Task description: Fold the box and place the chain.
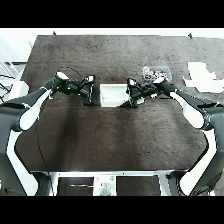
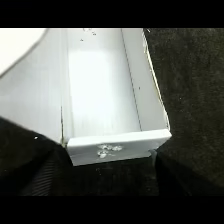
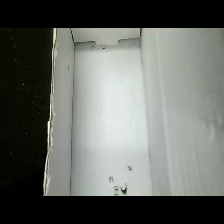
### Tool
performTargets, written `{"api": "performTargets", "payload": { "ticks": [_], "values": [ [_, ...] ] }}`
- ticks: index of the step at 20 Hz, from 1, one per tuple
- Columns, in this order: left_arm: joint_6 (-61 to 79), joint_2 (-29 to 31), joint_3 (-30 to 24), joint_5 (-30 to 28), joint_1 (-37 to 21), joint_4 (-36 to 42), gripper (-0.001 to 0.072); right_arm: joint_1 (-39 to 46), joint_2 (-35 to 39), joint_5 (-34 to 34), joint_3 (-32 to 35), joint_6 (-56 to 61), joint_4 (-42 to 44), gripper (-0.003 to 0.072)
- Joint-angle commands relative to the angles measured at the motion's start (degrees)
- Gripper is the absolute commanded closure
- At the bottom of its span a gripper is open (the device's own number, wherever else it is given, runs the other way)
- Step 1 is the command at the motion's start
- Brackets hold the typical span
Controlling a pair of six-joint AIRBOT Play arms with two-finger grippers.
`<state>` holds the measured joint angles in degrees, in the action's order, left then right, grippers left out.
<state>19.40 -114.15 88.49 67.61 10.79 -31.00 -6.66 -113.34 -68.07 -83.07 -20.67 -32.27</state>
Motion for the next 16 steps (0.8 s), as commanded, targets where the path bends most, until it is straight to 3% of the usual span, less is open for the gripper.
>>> {"api": "performTargets", "payload": {
  "ticks": [1,9,16],
  "values": [
    [-0.66,0.04,0.09,0.96,-0.07,-0.20,-0.0008,-0.04,0.04,0.04,0.02,0.02,-0.09,0.0099],
    [-1.42,0.02,0.07,1.75,0.00,1.92,-0.0008,-0.04,0.04,0.04,0.02,0.02,-0.07,0.0099],
    [-1.42,-0.28,0.07,-1.84,2.12,1.70,-0.0006,-0.04,0.04,0.04,0.02,0.02,-0.09,0.0099]
  ]
}}
